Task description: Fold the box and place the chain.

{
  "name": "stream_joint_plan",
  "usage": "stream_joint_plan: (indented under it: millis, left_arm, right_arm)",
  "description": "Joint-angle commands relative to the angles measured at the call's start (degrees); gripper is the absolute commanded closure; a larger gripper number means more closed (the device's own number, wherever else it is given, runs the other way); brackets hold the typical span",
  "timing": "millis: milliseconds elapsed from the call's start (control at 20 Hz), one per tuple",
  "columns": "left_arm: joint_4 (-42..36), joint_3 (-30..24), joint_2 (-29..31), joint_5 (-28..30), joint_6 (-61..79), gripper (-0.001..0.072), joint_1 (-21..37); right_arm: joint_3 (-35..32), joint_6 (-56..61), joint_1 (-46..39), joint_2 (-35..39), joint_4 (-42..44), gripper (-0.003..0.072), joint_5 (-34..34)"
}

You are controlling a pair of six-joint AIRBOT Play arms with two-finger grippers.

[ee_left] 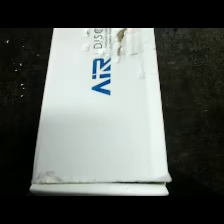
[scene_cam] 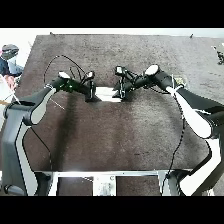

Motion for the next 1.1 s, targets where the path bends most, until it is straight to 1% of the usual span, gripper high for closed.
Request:
stream_joint_plan:
  millis: [0, 50, 100, 150, 200, 250, 550, 650, 700, 850, 1050]
  left_arm:
    - [0.15, 0.02, 0.04, -0.48, 0.17, 0.0241, -0.04]
    - [0.17, 0.0, 0.04, -0.5, 0.17, 0.0241, -0.04]
    - [0.17, 0.02, 0.04, -0.5, 0.15, 0.0241, -0.04]
    - [0.17, 0.0, 0.04, -0.48, 0.15, 0.024, -0.04]
    - [0.17, 0.0, 0.04, -0.48, 0.17, 0.024, -0.04]
    - [0.15, 0.02, 0.04, -0.48, 0.17, 0.0241, -0.04]
    - [0.17, 0.0, 0.04, -0.48, 0.15, 0.0241, -0.04]
    - [0.15, 0.0, 0.04, -0.5, 0.15, 0.0241, -0.04]
    - [0.17, 0.0, 0.04, -0.48, 0.17, 0.0241, -0.04]
    - [0.15, 0.0, 0.04, -0.48, 0.17, 0.0241, -0.02]
    - [0.17, 0.0, 0.04, -0.48, 0.17, 0.0241, -0.04]
  right_arm:
    - [0.09, -0.09, -1.07, 0.11, 5.4, 0.0249, 0.96]
    - [0.09, -0.09, -1.33, 0.11, 6.08, 0.0282, 0.96]
    - [0.09, -0.07, -1.7, 0.11, 7.56, 0.028, 0.92]
    - [0.09, -0.07, -2.08, 0.11, 9.55, 0.0372, 0.96]
    - [0.09, -0.07, -2.38, 0.09, 11.72, 0.0592, 1.2]
    - [0.07, -0.02, -2.47, 0.07, 12.83, 0.0678, 1.55]
    - [0.02, 1.77, -1.88, -2.75, 12.5, 0.0678, 5.92]
    - [0.02, 3.13, -1.86, -3.54, 11.54, 0.0677, 5.92]
    - [0.02, 4.07, -1.88, -4.79, 8.66, 0.0677, 5.95]
    - [0.11, 6.71, -1.88, -6.08, 5.49, 0.0677, 5.79]
    - [0.11, 6.86, -1.92, -6.08, 5.51, 0.0677, 5.44]
